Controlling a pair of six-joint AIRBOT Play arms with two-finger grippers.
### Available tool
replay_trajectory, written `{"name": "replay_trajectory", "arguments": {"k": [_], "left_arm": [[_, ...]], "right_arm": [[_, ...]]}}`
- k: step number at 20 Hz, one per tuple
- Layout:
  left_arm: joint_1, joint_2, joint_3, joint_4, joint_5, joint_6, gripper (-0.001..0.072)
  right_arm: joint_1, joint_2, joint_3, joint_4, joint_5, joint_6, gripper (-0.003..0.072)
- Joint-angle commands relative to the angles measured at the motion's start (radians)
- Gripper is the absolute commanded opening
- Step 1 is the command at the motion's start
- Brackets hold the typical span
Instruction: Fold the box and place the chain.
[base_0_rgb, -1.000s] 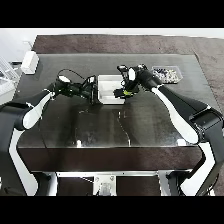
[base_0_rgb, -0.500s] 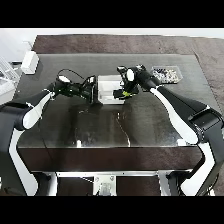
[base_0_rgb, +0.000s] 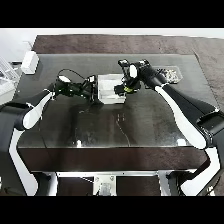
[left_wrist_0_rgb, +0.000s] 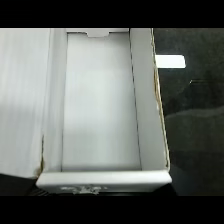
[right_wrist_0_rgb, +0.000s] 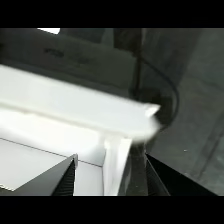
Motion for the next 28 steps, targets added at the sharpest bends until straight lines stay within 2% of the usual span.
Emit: {"name": "replay_trajectory", "arguments": {"k": [1, 4, 7, 12, 19, 21, 25, 28], "left_arm": [[0.001, 0.0, 0.0, 0.003, -0.003, 0.003, 0.0408], [0.001, 0.0, 0.0, 0.003, -0.003, 0.003, 0.0409], [0.001, 0.0, 0.0, 0.003, -0.003, 0.003, 0.0408], [0.001, 0.0, 0.0, 0.003, -0.003, 0.003, 0.0408], [0.001, 0.0, 0.0, 0.003, -0.003, 0.003, 0.0408], [0.001, 0.0, 0.0, 0.003, -0.003, 0.003, 0.0408], [0.001, 0.0, 0.0, 0.003, -0.003, 0.003, 0.0408], [0.001, 0.0, 0.0, 0.003, -0.004, 0.003, 0.0408]], "right_arm": [[-0.001, 0.011, 0.002, -0.035, 0.0, 0.006, 0.05], [-0.001, 0.026, 0.003, -0.109, -0.004, 0.018, 0.05], [-0.001, 0.101, 0.003, -0.174, -0.088, 0.009, 0.0493], [-0.024, 0.182, 0.002, -0.351, -0.106, -0.105, 0.0495], [-0.278, 0.177, -0.008, -0.373, -0.23, -0.195, 0.052], [-0.351, 0.157, -0.008, -0.328, -0.287, -0.209, 0.052], [-0.48, 0.072, -0.007, -0.045, -0.321, -0.396, 0.0519], [-0.549, 0.015, -0.004, 0.07, -0.347, -0.457, 0.0516]]}}
